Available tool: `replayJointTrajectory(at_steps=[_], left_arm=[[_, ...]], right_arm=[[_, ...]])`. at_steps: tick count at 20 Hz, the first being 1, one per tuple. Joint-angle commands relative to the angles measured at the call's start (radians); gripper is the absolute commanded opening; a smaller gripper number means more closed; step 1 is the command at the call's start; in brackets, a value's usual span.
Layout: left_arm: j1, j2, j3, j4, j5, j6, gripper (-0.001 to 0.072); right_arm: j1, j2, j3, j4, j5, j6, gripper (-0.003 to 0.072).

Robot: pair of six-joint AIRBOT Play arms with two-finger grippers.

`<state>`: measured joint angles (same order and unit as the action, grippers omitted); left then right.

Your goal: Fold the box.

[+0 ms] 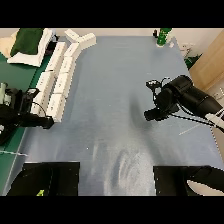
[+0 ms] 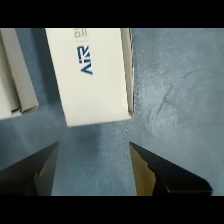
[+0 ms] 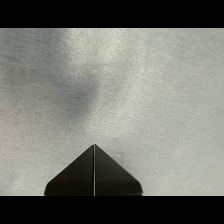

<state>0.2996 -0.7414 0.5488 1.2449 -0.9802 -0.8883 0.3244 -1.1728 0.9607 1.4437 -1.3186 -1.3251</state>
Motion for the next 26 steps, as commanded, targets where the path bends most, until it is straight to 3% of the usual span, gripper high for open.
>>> replayJointTrajectory(at_steps=[1, 2, 3, 5, 8, 14, 17, 21, 26], left_arm=[[0.001, 0.106, 0.133, 0.12, -0.331, -0.189, 0.07], [0.001, 0.129, 0.165, 0.107, -0.377, -0.222, 0.0699], [0.0, 0.149, 0.193, 0.08, -0.404, -0.264, 0.0627], [-0.001, 0.166, 0.24, -0.06, -0.438, -0.298, 0.0019], [-0.061, 0.143, 0.27, -0.28, -0.364, -0.275, 0.0014], [-0.421, -0.152, 0.413, -0.29, -0.143, -0.275, 0.0013], [-0.547, -0.295, 0.479, -0.291, -0.037, -0.28, 0.0013], [-0.613, -0.407, 0.491, -0.291, 0.02, -0.279, 0.0014], [-0.617, -0.43, 0.491, -0.292, 0.02, -0.279, 0.0014]], right_arm=[[0.0, 0.0, 0.001, 0.0, 0.0, 0.0, 0.0005], [0.0, 0.0, 0.001, 0.0, 0.0, 0.0, 0.0005], [0.0, 0.0, 0.001, 0.0, 0.0, 0.0, 0.0005], [0.0, 0.0, 0.001, 0.0, 0.0, 0.0, 0.0005], [0.0, 0.0, 0.001, 0.0, 0.0, 0.0, 0.0005], [0.0, 0.0, 0.001, 0.0, 0.0, 0.0, 0.0005], [0.0, 0.0, 0.001, 0.0, 0.0, 0.0, 0.0005], [0.0, 0.0, 0.001, 0.0, 0.0, 0.0, 0.0005], [0.0, 0.0, 0.001, 0.0, 0.0, 0.0, 0.0005]])
